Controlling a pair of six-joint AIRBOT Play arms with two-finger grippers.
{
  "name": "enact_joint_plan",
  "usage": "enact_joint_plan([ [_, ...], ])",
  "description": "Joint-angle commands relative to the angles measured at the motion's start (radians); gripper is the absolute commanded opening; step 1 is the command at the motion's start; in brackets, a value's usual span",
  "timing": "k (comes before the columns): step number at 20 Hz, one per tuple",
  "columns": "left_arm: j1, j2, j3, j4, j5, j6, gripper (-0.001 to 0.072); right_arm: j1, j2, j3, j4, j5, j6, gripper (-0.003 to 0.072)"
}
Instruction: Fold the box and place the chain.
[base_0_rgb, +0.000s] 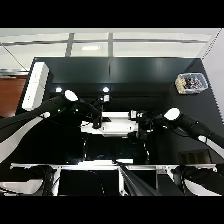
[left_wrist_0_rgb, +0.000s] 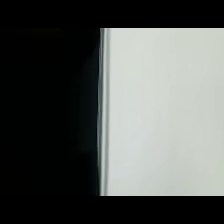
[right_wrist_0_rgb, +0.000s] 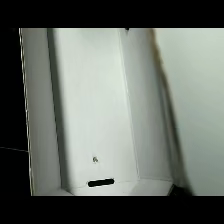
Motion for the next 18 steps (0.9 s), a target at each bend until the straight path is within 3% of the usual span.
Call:
enact_joint_plan([
  [1, 0.000, 0.000, 0.001, -0.009, 0.001, -0.001, 0.0032, 0.009, -0.013, -0.001, -0.005, -0.024, -0.008, 0.0706],
  [15, 0.000, 0.000, 0.001, -0.009, 0.001, -0.001, 0.0032, 0.009, -0.029, 0.000, -0.027, -0.026, -0.007, 0.0704],
  [16, 0.000, 0.000, 0.001, -0.009, 0.001, -0.001, 0.0032, 0.009, -0.029, 0.000, -0.026, -0.026, -0.007, 0.0603],
  [18, 0.000, 0.000, 0.001, -0.009, 0.001, -0.001, 0.0032, 0.009, -0.029, 0.000, -0.027, -0.026, -0.007, 0.0596],
])
